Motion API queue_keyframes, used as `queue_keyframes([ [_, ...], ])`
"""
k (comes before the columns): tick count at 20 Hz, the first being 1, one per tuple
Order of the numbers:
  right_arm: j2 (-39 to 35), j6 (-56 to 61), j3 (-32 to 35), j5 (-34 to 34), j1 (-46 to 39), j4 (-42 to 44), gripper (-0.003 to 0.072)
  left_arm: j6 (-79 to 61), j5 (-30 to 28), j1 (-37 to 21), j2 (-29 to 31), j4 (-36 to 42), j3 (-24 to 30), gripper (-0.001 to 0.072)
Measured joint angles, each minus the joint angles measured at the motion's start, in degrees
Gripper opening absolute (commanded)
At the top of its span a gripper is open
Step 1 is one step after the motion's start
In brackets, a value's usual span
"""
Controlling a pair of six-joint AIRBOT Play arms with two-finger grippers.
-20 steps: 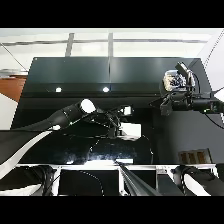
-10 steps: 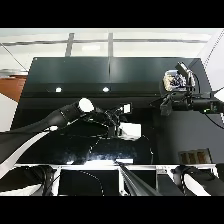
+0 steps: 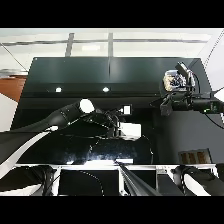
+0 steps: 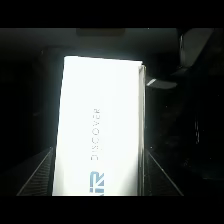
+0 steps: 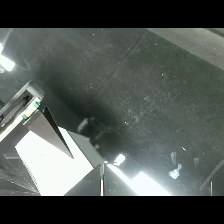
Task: Fold the box and place the chain.
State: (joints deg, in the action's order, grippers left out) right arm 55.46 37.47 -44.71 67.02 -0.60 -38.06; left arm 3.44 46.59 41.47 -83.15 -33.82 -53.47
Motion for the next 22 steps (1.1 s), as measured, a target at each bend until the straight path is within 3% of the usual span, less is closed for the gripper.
queue_keyframes([
  [12, 0.0, 0.0, 0.0, -0.22, 0.0, -0.11, 0.0027, -0.04, -1.25, 1.11, -2.71, -0.46, 0.0, 0.0709],
  [13, 0.0, 0.0, 0.0, -0.33, 0.0, -0.15, 0.0028, -0.07, -2.08, 1.62, -3.04, -0.79, 0.0, 0.0623],
  [14, 0.0, 0.0, 0.0, -0.37, 0.0, -0.35, 0.0028, -0.04, -2.78, 2.03, -3.26, -1.11, 0.0, 0.0459],
  [15, 0.0, 0.0, 0.0, -0.46, 0.0, -0.74, 0.0028, 0.07, -3.23, 2.25, -3.3, -1.36, -0.02, 0.0393],
  [18, -0.04, 0.0, 0.0, -1.03, -0.15, -1.73, 0.0027, 4.48, -4.02, 1.36, -2.51, -4.46, 0.0, 0.0388],
  [22, -0.04, 0.0, 0.0, -1.84, -1.33, -2.43, 0.0028, 15.8, -5.05, -5.88, 0.92, -14.34, 0.0, 0.0389],
])
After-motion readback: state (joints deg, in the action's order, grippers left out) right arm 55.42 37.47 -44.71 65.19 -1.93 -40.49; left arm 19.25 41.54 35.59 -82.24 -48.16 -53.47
